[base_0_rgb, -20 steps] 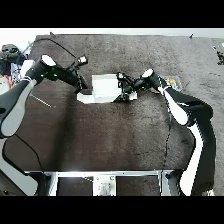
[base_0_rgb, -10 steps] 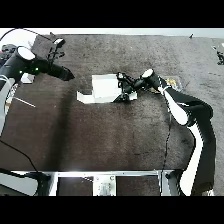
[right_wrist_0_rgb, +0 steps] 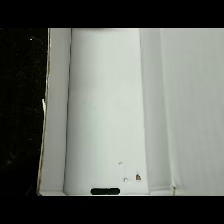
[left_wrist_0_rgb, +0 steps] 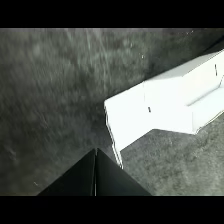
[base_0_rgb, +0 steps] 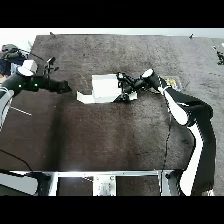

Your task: Fold the box and place the chain.

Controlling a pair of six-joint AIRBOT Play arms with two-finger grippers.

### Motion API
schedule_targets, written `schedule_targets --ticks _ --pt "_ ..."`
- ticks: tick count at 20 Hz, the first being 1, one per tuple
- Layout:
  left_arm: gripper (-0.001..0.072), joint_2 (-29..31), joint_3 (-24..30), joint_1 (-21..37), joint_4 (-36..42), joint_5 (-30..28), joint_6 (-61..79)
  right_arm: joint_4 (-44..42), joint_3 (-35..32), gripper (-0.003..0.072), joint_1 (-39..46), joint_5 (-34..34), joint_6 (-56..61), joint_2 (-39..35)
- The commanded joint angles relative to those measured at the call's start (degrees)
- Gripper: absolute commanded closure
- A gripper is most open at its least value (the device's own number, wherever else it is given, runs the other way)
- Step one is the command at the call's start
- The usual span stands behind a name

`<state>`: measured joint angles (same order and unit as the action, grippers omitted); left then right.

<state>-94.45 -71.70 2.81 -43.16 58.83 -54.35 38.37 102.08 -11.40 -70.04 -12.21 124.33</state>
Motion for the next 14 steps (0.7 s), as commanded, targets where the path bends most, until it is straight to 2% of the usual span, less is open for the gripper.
schedule_targets --ticks 1,14 --pt "0.0699 -0.90 5.03 0.26 2.51 -2.82 -2.67 -0.02 -0.02 0.0238 0.02 -0.02 0.02 -0.04" --pt "0.0698 -7.56 5.99 -5.90 16.02 -6.10 1.07 -0.02 -0.02 0.0238 0.02 -0.04 0.02 -0.04"
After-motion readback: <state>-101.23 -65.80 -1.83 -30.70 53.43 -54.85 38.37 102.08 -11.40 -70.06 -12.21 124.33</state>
